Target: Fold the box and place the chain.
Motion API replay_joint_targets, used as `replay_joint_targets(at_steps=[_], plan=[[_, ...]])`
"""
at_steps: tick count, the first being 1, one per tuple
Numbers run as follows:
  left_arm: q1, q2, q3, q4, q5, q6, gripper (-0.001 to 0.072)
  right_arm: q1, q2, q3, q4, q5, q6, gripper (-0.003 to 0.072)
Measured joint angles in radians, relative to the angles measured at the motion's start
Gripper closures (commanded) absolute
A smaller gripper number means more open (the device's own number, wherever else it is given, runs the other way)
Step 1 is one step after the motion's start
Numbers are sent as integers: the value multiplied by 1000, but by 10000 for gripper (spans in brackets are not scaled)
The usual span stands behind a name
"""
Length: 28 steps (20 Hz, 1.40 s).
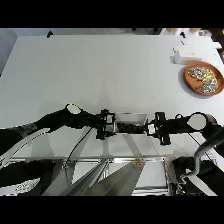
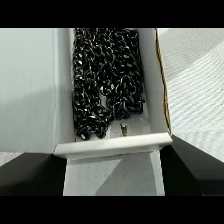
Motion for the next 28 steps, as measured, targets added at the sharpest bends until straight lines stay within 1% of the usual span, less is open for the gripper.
replay_joint_targets(at_steps=[3,5,10,11,12,17,21,23,25,28], plan=[[0,0,0,0,0,0,501,0,0,-8,37,-20,18,453],[0,0,0,0,0,0,501,0,0,-10,50,-26,36,535],[0,0,0,1,0,2,501,0,0,-11,64,-26,68,541],[0,0,0,0,0,2,501,0,0,-11,65,-24,70,633],[0,0,0,1,0,3,501,0,0,-11,65,-22,72,672],[0,0,0,1,0,2,501,0,1,-11,57,-18,79,673],[0,0,0,-1,0,-2,501,0,9,8,-21,-18,169,673],[0,0,0,-1,0,-2,501,0,11,46,-63,-9,234,673],[0,0,0,0,0,-2,501,0,12,100,-80,28,286,673],[0,0,0,0,0,-1,501,0,13,185,-60,107,343,673]])
